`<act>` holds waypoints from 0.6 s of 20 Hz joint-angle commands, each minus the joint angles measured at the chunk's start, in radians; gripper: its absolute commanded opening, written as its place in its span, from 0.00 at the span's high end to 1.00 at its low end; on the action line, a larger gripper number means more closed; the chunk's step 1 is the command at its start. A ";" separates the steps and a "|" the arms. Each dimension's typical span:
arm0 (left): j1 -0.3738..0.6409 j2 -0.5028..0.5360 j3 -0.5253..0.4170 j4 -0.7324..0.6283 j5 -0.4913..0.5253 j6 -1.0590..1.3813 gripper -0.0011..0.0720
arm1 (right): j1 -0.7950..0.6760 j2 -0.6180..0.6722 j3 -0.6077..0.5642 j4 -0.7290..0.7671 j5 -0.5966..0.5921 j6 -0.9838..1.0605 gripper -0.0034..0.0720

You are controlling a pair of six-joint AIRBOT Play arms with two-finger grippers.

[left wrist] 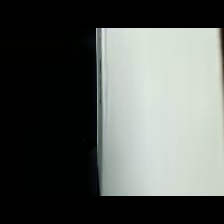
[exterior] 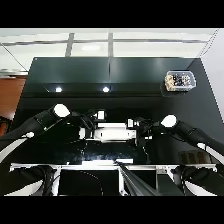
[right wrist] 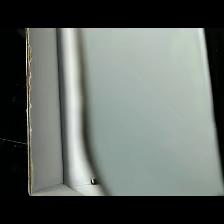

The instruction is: Fold the box and place the chain.

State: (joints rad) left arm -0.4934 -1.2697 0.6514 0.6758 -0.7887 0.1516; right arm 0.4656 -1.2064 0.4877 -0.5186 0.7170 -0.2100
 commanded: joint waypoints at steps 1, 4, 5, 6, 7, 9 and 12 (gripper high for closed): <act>0.000 0.000 0.000 0.000 0.000 0.001 0.95 | 0.000 -0.001 0.000 -0.031 0.000 0.019 0.12; 0.000 0.000 0.000 0.000 0.003 0.001 0.95 | 0.000 -0.003 -0.001 -0.058 -0.026 0.064 0.12; 0.000 0.000 0.000 0.000 0.003 0.001 0.95 | 0.000 -0.003 -0.001 -0.060 -0.025 0.064 0.12; 0.000 0.000 0.000 0.000 0.003 0.001 0.94 | 0.000 -0.003 -0.001 -0.061 -0.022 0.063 0.12; 0.000 0.000 0.000 -0.001 0.002 0.001 0.94 | 0.000 -0.003 -0.001 -0.061 -0.022 0.063 0.12; 0.000 0.001 0.000 -0.001 0.004 0.001 0.78 | 0.000 -0.003 -0.001 -0.062 -0.021 0.063 0.33; 0.005 0.007 0.023 0.023 0.002 -0.077 0.27 | 0.000 -0.003 -0.001 -0.062 -0.022 0.063 0.33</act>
State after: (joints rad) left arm -0.4923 -1.2682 0.6590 0.6815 -0.7853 0.1387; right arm 0.4660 -1.2095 0.4877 -0.5739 0.6971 -0.1513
